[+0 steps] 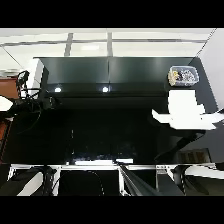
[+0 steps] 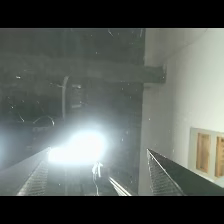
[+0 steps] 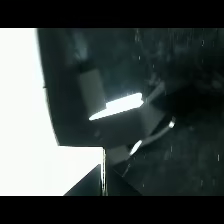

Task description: Fold the box and place the chain.

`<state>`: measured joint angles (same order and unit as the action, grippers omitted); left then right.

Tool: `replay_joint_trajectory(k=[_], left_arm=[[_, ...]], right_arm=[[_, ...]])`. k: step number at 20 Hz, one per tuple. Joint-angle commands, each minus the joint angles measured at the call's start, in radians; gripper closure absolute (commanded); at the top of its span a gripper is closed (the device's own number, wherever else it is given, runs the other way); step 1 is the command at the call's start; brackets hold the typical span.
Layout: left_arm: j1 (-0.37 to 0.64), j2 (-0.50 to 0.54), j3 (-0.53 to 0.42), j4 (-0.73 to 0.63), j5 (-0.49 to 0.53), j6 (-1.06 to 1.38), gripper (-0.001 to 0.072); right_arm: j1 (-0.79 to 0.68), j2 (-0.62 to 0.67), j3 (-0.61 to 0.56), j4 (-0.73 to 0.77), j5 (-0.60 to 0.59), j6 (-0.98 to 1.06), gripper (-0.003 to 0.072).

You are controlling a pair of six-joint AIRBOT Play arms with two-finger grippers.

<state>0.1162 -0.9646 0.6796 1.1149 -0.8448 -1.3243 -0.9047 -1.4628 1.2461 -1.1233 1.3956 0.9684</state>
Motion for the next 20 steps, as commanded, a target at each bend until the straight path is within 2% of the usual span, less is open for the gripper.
replay_joint_trajectory(k=[1,6,8,11,15,17,20], left_arm=[[0.0,0.0,0.0,0.0,-0.029,0.0,0.0006],[0.0,0.0,0.0,-0.002,-0.01,0.0,0.0006],[0.0,0.0,0.0,-0.008,0.001,0.002,0.0007],[0.0,0.0,0.0,-0.013,0.022,0.0,0.0013],[-0.032,-0.015,0.0,-0.21,0.034,0.07,0.0013],[-0.116,-0.039,0.001,-0.296,0.061,0.175,0.0013],[-0.261,-0.13,0.061,-0.313,0.076,0.18,0.0013]], right_arm=[[0.037,0.066,-0.037,-0.041,-0.023,0.068,0.0675],[0.115,0.16,-0.065,0.164,-0.068,0.068,0.0676],[0.182,0.232,-0.146,0.241,-0.119,0.059,0.0676],[0.337,0.366,-0.314,0.273,-0.203,0.048,0.0676],[0.61,0.546,-0.595,0.505,-0.489,0.048,0.0675],[0.769,0.556,-0.698,0.583,-0.612,0.048,0.0674],[1.009,0.555,-0.785,0.64,-0.836,0.048,0.0674]])
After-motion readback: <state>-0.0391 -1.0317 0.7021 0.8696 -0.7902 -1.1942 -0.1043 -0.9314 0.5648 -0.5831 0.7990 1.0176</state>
